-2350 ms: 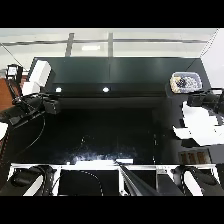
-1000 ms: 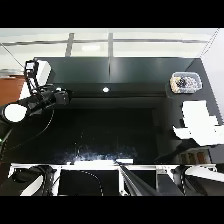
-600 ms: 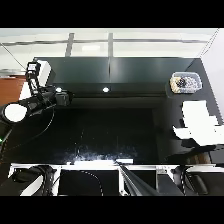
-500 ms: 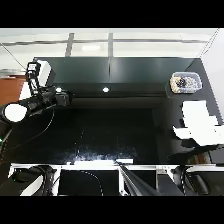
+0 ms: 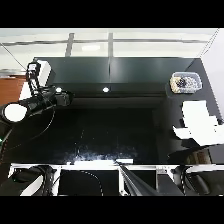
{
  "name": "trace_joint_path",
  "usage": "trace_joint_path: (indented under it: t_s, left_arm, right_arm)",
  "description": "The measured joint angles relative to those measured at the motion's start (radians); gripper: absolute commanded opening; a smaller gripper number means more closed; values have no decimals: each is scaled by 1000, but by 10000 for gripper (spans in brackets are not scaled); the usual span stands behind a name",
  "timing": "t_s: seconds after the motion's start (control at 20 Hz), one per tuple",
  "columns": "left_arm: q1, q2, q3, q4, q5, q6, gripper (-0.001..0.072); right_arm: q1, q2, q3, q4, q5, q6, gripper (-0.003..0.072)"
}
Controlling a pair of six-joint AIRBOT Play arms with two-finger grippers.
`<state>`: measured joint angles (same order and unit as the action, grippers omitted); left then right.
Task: Fold the box and place the chain.
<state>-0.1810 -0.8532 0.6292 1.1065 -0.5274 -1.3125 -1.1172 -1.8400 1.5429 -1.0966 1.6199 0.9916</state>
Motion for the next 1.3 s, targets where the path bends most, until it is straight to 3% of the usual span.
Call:
trace_joint_path:
  t_s: [0.2,0.5,0.9,1.3]
  left_arm:
    - [0,0,0,0,-2,0,701]
    - [0,0,0,-1,-4,0,701]
    - [0,0,0,-61,26,-1,700]
    - [0,0,0,-105,41,-1,700]
  right_arm:
    - [11,27,-14,-54,-11,18,16]
    - [48,92,-93,0,-14,-27,16]
    - [178,292,-382,250,-45,14,16]
    - [524,744,-844,595,-388,65,16]
